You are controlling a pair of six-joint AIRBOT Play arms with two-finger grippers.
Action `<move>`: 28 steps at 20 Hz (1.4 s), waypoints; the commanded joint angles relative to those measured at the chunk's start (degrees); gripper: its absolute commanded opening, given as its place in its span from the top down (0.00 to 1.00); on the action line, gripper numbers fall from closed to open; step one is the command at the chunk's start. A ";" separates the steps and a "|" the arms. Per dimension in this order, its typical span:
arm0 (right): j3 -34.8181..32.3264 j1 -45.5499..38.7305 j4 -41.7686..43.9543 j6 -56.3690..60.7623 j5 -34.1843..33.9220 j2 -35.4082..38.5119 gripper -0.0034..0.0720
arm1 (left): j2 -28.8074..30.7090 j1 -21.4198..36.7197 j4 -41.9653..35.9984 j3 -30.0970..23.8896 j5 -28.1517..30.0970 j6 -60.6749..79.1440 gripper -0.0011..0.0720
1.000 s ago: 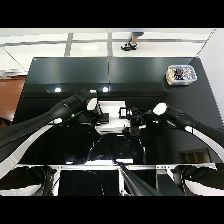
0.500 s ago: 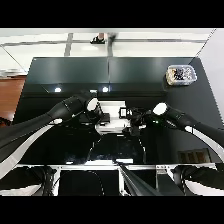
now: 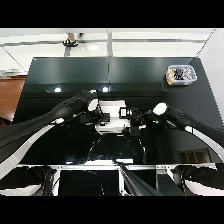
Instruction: Fold the box and place the chain.
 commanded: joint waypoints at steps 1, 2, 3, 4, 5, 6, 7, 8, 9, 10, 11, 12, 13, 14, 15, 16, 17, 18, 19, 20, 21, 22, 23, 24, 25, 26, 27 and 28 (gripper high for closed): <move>0.04 0.02 0.02 0.00 0.00 -0.02 0.62 | -0.24 0.07 -0.39 0.07 -0.48 -0.13 0.47; 0.04 0.02 0.02 0.00 0.02 -0.02 0.61 | -0.24 0.07 -0.22 0.07 -1.01 -0.11 0.68; 0.04 0.02 0.02 0.00 0.00 -0.02 0.62 | -0.24 0.02 -0.22 0.07 -0.98 -0.09 0.90; 0.04 0.02 0.02 0.00 0.02 -0.02 0.62 | -0.24 -0.07 -0.22 0.07 -0.81 -0.07 0.95; 0.04 0.02 0.02 -0.02 0.02 -0.02 0.62 | -0.24 -0.09 -0.20 0.07 -0.81 -0.04 0.95; 0.04 0.02 0.02 0.00 0.02 -0.02 0.62 | -0.24 -0.07 -0.20 0.07 -0.83 -0.07 0.95; 0.04 0.02 0.02 -0.02 0.07 -0.02 0.62 | -0.24 -0.07 -0.17 0.07 -0.83 -0.02 0.95; 0.04 0.02 0.02 0.00 0.07 -0.02 0.62 | -0.24 -0.07 -0.17 0.07 -0.83 0.24 0.95; 0.04 0.02 0.07 0.00 0.07 -0.02 0.62 | -0.24 -0.07 -0.11 0.07 -0.85 0.76 0.95; 0.04 0.02 0.11 0.02 0.04 0.00 0.61 | -0.24 -0.07 0.24 0.07 -1.01 0.81 0.95; 0.04 0.00 0.26 0.39 0.04 0.07 0.44 | -0.24 -0.02 0.72 0.07 -0.98 0.81 0.95; 0.04 -0.09 0.37 1.66 0.00 0.42 0.03 | -0.24 0.09 0.76 0.09 -0.98 1.01 0.95; 0.04 -0.20 0.13 3.10 0.07 0.94 0.01 | -0.24 0.35 0.61 0.26 -1.03 1.97 0.95; 0.07 -0.52 -0.79 3.69 0.39 1.75 0.01 | -0.24 0.50 0.42 0.59 -1.03 2.99 0.95; 0.04 -0.92 -2.08 3.76 1.40 2.80 0.01 | -0.22 0.55 0.57 1.09 -1.07 3.72 0.95; 0.04 -1.33 -3.39 4.46 2.14 3.93 0.01 | -0.24 0.68 0.76 1.51 -1.05 4.26 0.95; 0.04 -1.66 -4.81 4.76 2.82 4.94 0.01 | -0.24 0.70 0.90 1.73 -1.01 4.46 0.95; 0.04 -1.90 -6.49 4.74 3.15 5.84 0.01 | -0.24 0.72 1.14 1.73 -0.87 4.46 0.95; 0.04 -2.10 -7.63 4.74 3.13 6.38 0.01 | -0.26 0.72 1.40 1.73 -0.90 4.46 0.95; 0.04 -2.29 -7.72 4.72 3.08 6.54 0.02 | -0.28 0.72 1.46 1.73 -0.87 4.46 0.95; 0.04 -2.38 -7.69 4.72 3.04 6.54 0.02 | -0.28 0.70 1.53 1.73 -0.87 4.46 0.95; 0.04 -2.38 -7.65 4.72 3.04 6.54 0.02 | -0.28 0.70 1.53 1.73 -0.90 4.50 0.95; 0.04 -2.36 -7.45 4.70 3.04 6.54 0.02 | -0.28 0.68 1.53 1.73 -1.05 4.79 0.95; 0.04 -2.34 -7.23 4.70 3.08 6.54 0.02 | -0.31 0.68 1.55 1.73 -1.20 4.81 0.95; 0.04 -2.34 -7.23 4.66 3.08 6.54 0.02 | -0.33 0.68 1.55 1.73 -1.27 4.81 0.95; 0.04 -2.34 -7.23 4.66 3.10 6.54 0.02 | -0.39 0.68 1.55 1.73 -1.25 4.81 0.95; 0.04 -2.34 -7.23 4.66 3.10 6.54 0.02 | -0.59 0.66 1.55 1.73 -1.22 4.81 0.95; 0.04 -2.34 -7.23 4.68 3.10 6.54 0.02 | -0.96 0.66 1.53 1.73 -1.25 4.81 0.95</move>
